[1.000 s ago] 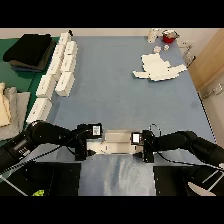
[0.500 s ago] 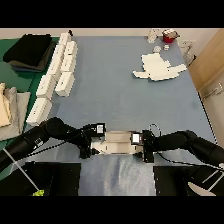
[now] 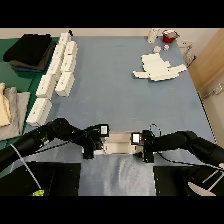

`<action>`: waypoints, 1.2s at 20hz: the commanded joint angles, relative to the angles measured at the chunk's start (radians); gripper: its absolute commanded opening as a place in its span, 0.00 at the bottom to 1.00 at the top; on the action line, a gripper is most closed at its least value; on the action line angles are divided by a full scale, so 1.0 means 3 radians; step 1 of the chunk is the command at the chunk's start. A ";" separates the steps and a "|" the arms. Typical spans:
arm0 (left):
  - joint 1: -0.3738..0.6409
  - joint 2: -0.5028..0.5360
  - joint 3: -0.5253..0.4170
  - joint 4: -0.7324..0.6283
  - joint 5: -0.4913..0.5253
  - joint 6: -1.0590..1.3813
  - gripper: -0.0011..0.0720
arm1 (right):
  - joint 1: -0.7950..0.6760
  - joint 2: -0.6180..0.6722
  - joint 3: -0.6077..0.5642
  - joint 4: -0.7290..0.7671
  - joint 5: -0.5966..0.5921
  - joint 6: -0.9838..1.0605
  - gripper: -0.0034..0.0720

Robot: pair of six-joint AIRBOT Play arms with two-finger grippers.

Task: Fold the box.

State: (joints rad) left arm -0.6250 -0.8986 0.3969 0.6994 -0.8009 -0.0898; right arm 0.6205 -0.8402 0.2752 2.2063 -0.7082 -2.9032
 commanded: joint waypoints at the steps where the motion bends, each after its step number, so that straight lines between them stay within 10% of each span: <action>1: -0.0102 -0.0043 0.0000 -0.0074 0.0181 0.0017 0.03 | 0.0003 -0.0001 0.0000 0.0000 0.0000 0.0000 0.62; 17: -0.0350 -0.0186 0.0006 -0.0317 0.0603 -0.0017 0.03 | 0.0003 0.0000 0.0000 0.0000 0.0000 0.0000 0.62; 19: -0.0348 -0.0186 0.0006 -0.0340 0.0601 -0.0058 0.47 | 0.0003 -0.0001 0.0000 0.0000 0.0000 0.0001 0.62; 24: -0.0348 -0.0186 0.0006 -0.0340 0.0603 -0.0064 0.47 | 0.0003 -0.0001 0.0000 0.0000 0.0000 0.0001 0.62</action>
State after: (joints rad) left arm -0.7296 -0.9535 0.3985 0.5991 -0.6193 -0.1051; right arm 0.6205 -0.8402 0.2752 2.2063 -0.7086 -2.9032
